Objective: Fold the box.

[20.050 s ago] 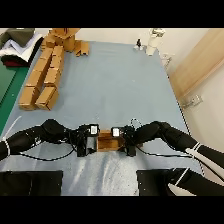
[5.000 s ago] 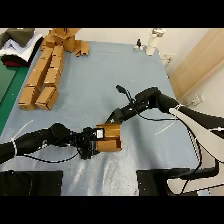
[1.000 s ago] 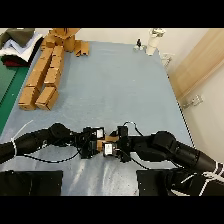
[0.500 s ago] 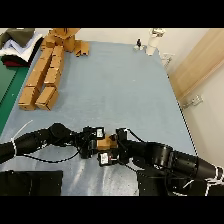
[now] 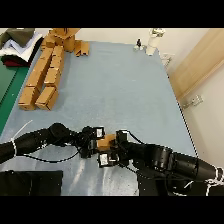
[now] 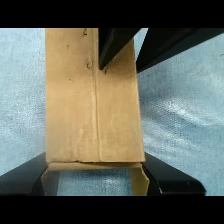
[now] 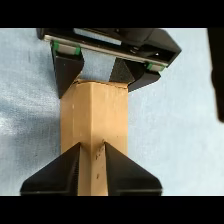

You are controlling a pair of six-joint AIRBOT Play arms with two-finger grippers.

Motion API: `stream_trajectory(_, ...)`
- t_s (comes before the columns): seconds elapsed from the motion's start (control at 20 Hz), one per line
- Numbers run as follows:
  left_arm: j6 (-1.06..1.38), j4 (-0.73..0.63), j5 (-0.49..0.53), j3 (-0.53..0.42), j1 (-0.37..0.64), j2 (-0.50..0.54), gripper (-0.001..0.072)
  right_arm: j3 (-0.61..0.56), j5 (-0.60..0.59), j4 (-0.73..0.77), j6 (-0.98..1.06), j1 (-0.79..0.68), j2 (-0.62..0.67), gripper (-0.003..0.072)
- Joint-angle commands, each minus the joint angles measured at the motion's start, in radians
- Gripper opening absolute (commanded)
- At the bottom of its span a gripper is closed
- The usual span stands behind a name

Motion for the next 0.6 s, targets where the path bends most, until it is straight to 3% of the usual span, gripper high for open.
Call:
stream_trajectory(0.0,0.000,0.000,-0.002,0.001,-0.001,0.000,0.0518,0.000,-0.031,0.005,0.004,0.032,0.017,0.0156)
stream_trajectory(0.55,0.000,0.000,-0.002,0.001,-0.001,0.000,0.0518,0.002,-0.056,-0.033,0.005,0.044,0.071,0.0149)
